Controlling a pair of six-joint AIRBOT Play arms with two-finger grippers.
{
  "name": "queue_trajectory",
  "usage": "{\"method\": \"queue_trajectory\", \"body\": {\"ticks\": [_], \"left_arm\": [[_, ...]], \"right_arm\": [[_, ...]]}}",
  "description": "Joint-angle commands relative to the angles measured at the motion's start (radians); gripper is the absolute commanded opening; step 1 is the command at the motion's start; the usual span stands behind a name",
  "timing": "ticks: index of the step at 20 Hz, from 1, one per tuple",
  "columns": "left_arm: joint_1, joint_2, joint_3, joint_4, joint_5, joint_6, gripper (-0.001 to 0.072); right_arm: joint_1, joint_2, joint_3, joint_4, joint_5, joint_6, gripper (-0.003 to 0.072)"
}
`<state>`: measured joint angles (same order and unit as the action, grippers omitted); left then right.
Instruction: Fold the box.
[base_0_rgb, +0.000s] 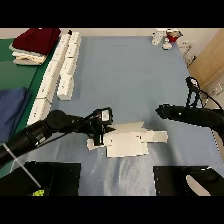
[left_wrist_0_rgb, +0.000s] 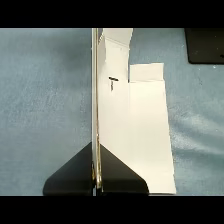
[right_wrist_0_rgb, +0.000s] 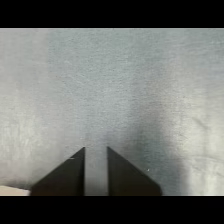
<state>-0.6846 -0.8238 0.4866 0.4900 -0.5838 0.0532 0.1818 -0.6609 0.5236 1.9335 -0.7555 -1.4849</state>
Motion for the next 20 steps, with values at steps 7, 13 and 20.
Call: {"method": "queue_trajectory", "body": {"ticks": [7, 13, 20], "left_arm": [[-0.208, 0.043, -0.127, 0.008, 0.233, 0.018, 0.0012], [-0.205, -0.002, -0.112, 0.008, 0.233, 0.013, 0.0012], [-0.148, -0.059, -0.037, 0.012, 0.103, -0.021, 0.0012]], "right_arm": [[0.001, -0.001, 0.000, 0.001, 0.012, 0.000, 0.0059], [0.001, -0.001, 0.000, 0.002, 0.009, 0.000, 0.0060], [0.001, -0.001, 0.000, 0.001, 0.006, 0.000, 0.0060]]}}
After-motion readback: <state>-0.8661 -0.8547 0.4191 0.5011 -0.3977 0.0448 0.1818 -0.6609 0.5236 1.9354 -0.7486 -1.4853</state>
